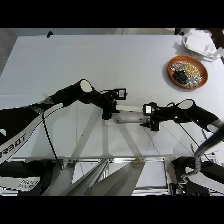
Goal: Fold the box and place the chain.
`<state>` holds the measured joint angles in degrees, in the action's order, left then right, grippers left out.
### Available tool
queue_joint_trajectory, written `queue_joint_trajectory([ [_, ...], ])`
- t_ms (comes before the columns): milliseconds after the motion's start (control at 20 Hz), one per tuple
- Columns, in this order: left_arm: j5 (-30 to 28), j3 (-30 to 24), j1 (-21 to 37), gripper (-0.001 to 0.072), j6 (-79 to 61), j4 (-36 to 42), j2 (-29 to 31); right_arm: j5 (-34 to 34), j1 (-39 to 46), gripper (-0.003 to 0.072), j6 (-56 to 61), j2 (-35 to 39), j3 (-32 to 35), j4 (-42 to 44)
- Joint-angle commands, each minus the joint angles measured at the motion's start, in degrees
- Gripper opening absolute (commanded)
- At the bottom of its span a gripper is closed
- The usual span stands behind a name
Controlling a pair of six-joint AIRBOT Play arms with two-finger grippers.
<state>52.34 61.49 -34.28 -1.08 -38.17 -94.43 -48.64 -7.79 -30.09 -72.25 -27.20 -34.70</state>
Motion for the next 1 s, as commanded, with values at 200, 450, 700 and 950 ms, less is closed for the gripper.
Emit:
queue_joint_trajectory([
  [200,0.0,0.0,0.0,0.0012,0.0,0.0,0.0,0.0,0.0,0.0416,0.0,0.0,0.0,0.0],
  [450,4.4,0.0,1.2,0.0371,0.7,-0.5,1.2,0.0,0.0,0.0416,0.0,0.0,0.0,0.0],
  [700,11.6,0.0,6.2,0.0422,12.0,-7.5,8.2,0.0,0.0,0.0416,0.0,0.0,0.0,0.0],
  [950,21.0,0.0,9.7,0.0393,26.1,-18.1,18.1,0.0,0.0,0.0416,0.0,0.0,0.0,0.0],
])
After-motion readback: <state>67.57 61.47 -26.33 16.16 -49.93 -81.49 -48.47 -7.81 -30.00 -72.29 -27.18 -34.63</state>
